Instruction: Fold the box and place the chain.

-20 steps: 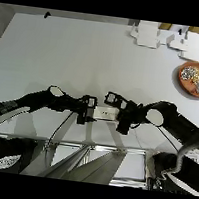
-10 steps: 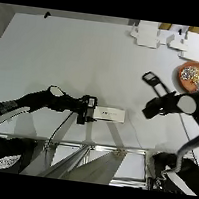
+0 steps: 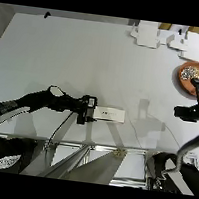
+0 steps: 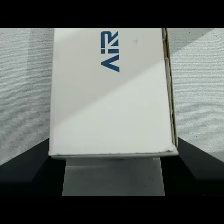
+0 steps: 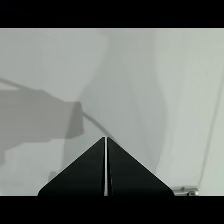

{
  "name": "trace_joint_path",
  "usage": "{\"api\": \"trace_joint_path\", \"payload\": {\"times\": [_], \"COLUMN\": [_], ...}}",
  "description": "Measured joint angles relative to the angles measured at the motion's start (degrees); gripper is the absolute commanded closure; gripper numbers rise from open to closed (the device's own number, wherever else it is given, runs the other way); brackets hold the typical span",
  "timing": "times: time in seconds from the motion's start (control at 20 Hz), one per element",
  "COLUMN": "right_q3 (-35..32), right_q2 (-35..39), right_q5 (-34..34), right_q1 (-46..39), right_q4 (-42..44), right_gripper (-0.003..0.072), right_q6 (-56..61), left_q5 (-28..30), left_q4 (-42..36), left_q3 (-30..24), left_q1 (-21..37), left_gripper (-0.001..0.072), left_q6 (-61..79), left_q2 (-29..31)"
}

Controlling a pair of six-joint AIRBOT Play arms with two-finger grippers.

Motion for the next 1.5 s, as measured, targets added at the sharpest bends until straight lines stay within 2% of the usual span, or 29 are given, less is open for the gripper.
{"api": "trace_joint_path", "payload": {"times": [0.4,0.55,0.7,0.9,1.1,1.3,1.5], "right_q3": [0.0,0.0,0.0,0.0,0.0,0.0,0.0], "right_q2": [0.0,0.0,0.0,0.0,0.0,0.0,0.0], "right_q5": [1.18,1.29,1.31,1.33,1.33,1.33,1.36], "right_q1": [-1.9,-1.99,-2.01,-2.01,-2.01,-2.01,-2.01], "right_q4": [-0.48,-0.5,-0.52,-0.52,-0.52,-0.52,-0.52], "right_gripper": [0.0667,0.0667,0.0667,0.0667,0.0667,0.0667,0.0667], "right_q6": [0.61,0.61,0.61,0.61,0.61,0.61,0.61], "left_q5": [-0.11,-0.15,-0.46,-0.63,-0.85,-1.97,-6.54], "left_q4": [1.46,3.56,7.69,13.73,22.27,36.24,49.24], "left_q3": [-0.02,-0.04,-0.07,-0.07,-0.07,-0.07,-0.07], "left_q1": [0.37,1.9,5.25,12.83,22.77,33.4,42.51], "left_gripper": [0.0453,0.0452,0.0443,0.0433,0.0434,0.0434,0.0434], "left_q6": [-0.83,-5.68,-14.45,-30.38,-46.93,-65.24,-79.8], "left_q2": [1.05,4.79,11.06,21.7,33.29,44.11,49.53]}}
